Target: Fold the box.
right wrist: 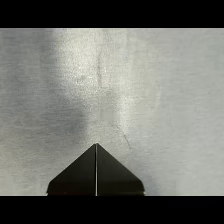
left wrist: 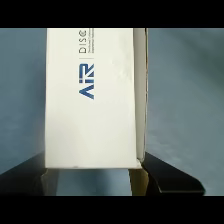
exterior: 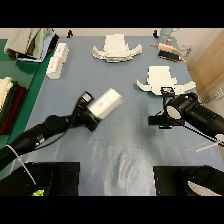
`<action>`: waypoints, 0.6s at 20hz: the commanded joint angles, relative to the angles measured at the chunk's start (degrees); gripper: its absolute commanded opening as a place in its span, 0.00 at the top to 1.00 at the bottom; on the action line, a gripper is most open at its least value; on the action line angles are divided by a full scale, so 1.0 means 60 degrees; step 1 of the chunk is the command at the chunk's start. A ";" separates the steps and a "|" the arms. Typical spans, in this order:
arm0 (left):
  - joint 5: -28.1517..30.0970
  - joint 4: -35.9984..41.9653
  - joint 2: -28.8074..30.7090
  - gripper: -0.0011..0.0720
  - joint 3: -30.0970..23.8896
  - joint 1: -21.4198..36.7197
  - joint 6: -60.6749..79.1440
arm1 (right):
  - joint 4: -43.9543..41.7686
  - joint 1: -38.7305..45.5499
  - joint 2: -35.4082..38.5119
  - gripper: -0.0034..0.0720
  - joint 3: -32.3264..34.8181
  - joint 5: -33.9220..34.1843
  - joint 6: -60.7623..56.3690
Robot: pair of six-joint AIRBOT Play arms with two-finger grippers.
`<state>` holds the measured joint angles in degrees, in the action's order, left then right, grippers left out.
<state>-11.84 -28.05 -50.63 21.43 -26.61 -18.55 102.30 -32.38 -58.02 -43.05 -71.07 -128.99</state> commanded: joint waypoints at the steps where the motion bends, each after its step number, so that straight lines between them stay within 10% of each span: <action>1: 0.0219 -0.0845 0.0113 0.34 0.0011 0.3056 -0.0350 | 0.0095 0.0007 -0.0004 0.95 -0.0004 0.0011 0.0000; 6: 0.0153 -0.2044 -0.0590 0.34 0.0586 0.6634 -0.0350 | 0.0091 0.0007 -0.0004 0.95 -0.0004 0.0692 -0.0004; 12: -0.1865 -0.2193 -0.3453 0.34 0.3147 0.7664 -0.0678 | 0.0073 0.0004 -0.0127 0.95 -0.0004 0.0936 -0.0040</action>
<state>-17.45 -39.86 -64.45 33.85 16.38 -20.88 102.87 -32.38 -58.41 -43.05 -66.22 -129.10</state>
